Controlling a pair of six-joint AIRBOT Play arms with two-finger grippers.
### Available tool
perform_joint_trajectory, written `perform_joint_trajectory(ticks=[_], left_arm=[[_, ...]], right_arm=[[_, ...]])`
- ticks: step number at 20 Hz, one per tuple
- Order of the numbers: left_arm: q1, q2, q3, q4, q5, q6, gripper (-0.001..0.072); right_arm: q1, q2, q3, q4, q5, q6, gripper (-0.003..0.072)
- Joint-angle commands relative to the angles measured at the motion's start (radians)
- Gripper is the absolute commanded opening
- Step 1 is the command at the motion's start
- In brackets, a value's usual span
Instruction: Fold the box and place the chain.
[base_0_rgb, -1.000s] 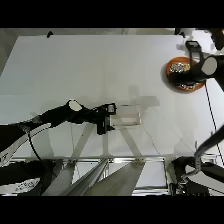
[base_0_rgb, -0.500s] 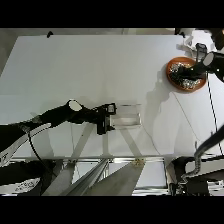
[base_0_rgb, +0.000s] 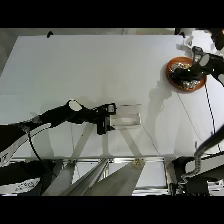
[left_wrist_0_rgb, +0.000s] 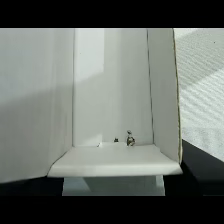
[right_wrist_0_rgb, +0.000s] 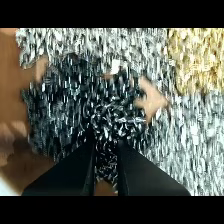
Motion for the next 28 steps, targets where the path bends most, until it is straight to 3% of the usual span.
perform_joint_trajectory(ticks=[1, 15, 28], left_arm=[[0.000, 0.000, 0.000, 0.000, 0.000, 0.000, 0.0412], [0.000, 0.000, 0.000, 0.000, 0.000, 0.000, 0.0412], [0.000, 0.000, 0.000, 0.000, 0.000, 0.000, 0.0412]], right_arm=[[-0.001, 0.067, 0.002, 0.004, 0.037, -0.044, 0.0004], [-0.001, 0.644, 0.002, 0.073, 0.402, -0.226, 0.0004], [0.000, 0.914, 0.002, 0.402, 0.615, -0.281, 0.0005]])
